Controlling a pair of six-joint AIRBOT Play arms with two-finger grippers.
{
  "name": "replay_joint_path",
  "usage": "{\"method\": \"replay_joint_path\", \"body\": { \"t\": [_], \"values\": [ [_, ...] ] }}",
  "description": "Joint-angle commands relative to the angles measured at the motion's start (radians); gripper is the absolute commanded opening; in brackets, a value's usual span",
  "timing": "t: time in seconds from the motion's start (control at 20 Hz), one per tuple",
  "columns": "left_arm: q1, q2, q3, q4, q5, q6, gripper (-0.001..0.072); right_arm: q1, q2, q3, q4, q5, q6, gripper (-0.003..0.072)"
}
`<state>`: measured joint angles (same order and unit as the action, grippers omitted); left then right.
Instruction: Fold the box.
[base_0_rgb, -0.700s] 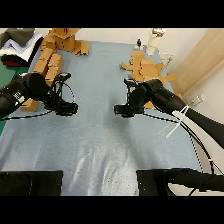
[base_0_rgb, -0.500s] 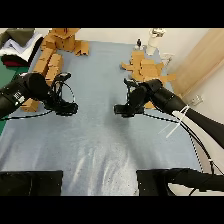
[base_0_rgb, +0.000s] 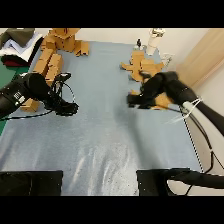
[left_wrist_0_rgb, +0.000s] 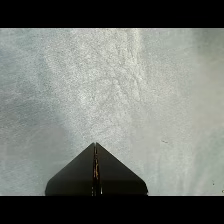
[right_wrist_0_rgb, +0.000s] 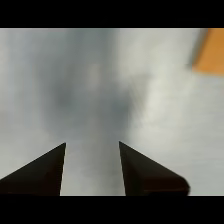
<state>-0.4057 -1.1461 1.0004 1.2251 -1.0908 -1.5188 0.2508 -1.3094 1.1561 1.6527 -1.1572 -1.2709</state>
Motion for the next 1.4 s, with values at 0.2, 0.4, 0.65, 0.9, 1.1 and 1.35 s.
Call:
{"method": "replay_joint_path", "body": {
  "t": [0.2,0.4,0.65,0.9,1.1,1.35],
  "values": [
    [0.0,0.001,0.0,-0.016,0.123,0.0,0.0012,-0.679,-0.169,0.2,-0.009,0.128,-0.323,0.0517],
    [0.0,0.0,0.0,-0.041,0.209,0.0,0.0012,-0.829,-0.313,0.302,0.27,0.218,-0.558,0.0517],
    [0.0,0.0,0.0,-0.084,0.213,-0.001,0.0013,-0.804,-0.473,0.421,0.286,0.222,-0.616,0.0517],
    [0.0,0.0,0.0,-0.108,0.203,0.0,0.0013,-0.778,-0.554,0.448,0.304,0.175,-0.674,0.0514],
    [0.0,0.0,0.0,-0.108,0.2,0.0,0.0013,-0.765,-0.567,0.449,0.357,0.08,-0.722,0.0265],
    [0.0,0.0,0.0,-0.133,0.198,-0.001,0.0013,-0.737,-0.512,0.449,0.425,-0.049,-0.753,0.0004]
  ]
}}
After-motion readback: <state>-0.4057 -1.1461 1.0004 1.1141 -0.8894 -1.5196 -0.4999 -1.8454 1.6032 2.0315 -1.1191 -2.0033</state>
